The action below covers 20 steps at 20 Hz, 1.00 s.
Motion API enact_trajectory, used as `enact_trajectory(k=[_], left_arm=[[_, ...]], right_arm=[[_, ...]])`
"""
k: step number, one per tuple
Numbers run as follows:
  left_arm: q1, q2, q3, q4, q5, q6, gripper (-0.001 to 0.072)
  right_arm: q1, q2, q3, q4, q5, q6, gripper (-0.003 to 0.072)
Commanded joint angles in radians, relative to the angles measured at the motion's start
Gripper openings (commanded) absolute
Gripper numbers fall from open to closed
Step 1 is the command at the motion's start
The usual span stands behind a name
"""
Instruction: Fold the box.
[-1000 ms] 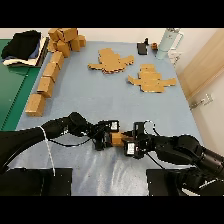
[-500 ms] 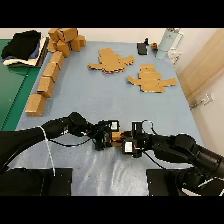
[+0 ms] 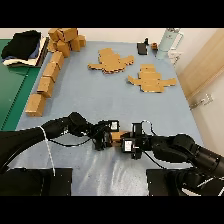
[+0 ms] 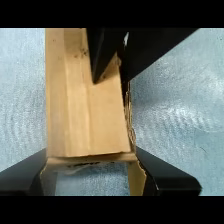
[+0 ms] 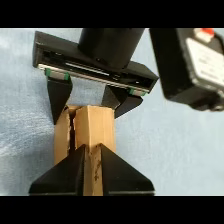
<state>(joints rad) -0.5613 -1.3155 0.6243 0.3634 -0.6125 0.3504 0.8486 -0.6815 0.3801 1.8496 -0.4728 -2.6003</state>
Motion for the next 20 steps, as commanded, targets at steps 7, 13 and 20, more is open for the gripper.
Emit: enact_trajectory(k=[7,13,20], left_arm=[[0.0,0.0,0.001,0.0,0.0,0.0,0.025],[0.0,0.0,0.001,0.0,0.0,0.0,0.0249],[0.0,0.0,0.001,0.0,0.0,0.0,0.025]], right_arm=[[0.002,-0.001,-0.002,0.063,-0.038,0.0,0.0138],[0.001,-0.035,-0.002,0.07,-0.045,0.0,0.0138],[0.001,0.024,-0.001,0.069,-0.044,0.0,0.0178]])
